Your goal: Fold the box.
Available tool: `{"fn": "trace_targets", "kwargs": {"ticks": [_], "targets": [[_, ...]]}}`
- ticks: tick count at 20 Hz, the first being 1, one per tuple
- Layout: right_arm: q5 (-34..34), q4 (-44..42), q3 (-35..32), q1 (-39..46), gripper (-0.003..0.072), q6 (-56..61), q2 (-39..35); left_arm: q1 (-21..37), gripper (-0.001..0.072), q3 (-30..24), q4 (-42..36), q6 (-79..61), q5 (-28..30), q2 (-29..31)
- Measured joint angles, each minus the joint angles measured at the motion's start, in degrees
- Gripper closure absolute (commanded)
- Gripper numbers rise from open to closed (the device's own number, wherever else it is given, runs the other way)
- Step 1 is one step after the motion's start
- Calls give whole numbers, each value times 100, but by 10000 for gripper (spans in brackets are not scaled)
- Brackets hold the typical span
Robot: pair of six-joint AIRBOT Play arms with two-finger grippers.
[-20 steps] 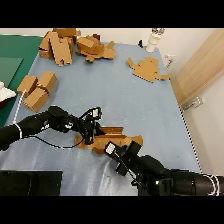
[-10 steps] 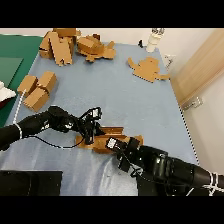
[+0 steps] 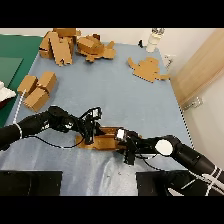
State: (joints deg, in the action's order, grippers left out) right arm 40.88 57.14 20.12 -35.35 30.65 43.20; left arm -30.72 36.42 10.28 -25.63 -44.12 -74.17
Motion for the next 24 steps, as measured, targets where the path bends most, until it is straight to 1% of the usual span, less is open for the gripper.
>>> {"fn": "trace_targets", "kwargs": {"ticks": [4, 9, 13, 20, 21, 22, 23, 24], "targets": [[61, -142, 4, 208, 319, -479, 0, 0, 695, -2, -2, 0, -4, -9], [105, -188, 4, 273, 319, -221, -2, 0, 694, -2, -2, -2, -2, -9], [114, -94, 7, 284, 319, -267, -2, 0, 694, 0, 0, -2, -2, -9], [111, -256, 7, 284, 321, -317, -2, 0, 694, 0, 0, 0, 0, -9], [109, -271, 7, 284, 299, -321, -2, 0, 694, 0, 0, 0, 0, -9], [105, -273, 7, 284, 141, -321, -2, 0, 694, 0, 0, 0, 0, -9], [83, -275, 7, 284, 86, -323, -2, 0, 694, 0, 0, 0, 0, -9], [79, -278, 7, 284, 85, -323, -2, 0, 695, 0, 0, 0, 0, -9]]}}
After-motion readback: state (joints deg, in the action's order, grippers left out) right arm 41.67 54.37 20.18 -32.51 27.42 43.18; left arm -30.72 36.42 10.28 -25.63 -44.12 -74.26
